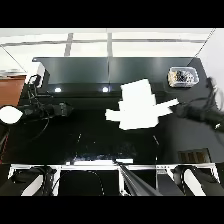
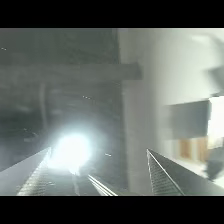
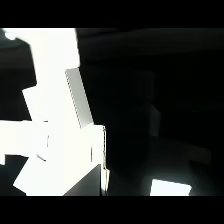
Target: Fold the box and place the chain.
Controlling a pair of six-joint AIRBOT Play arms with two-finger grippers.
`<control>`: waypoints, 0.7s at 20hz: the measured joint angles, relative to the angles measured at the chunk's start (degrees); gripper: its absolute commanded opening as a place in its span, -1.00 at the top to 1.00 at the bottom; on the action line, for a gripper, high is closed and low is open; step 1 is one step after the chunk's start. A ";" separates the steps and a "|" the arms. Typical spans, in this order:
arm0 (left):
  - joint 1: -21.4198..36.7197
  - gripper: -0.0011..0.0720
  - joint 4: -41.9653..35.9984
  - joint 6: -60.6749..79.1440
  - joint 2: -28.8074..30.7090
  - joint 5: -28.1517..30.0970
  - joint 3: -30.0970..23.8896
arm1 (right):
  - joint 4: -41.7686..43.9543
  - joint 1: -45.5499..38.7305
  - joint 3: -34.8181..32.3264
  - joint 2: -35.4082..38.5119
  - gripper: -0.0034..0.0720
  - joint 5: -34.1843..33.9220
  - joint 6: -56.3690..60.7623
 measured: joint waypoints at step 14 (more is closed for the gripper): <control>-5.88 -0.95 -28.61 14.47 -34.56 -14.21 15.58 | 14.97 32.04 -17.40 8.07 0.89 -22.60 1.99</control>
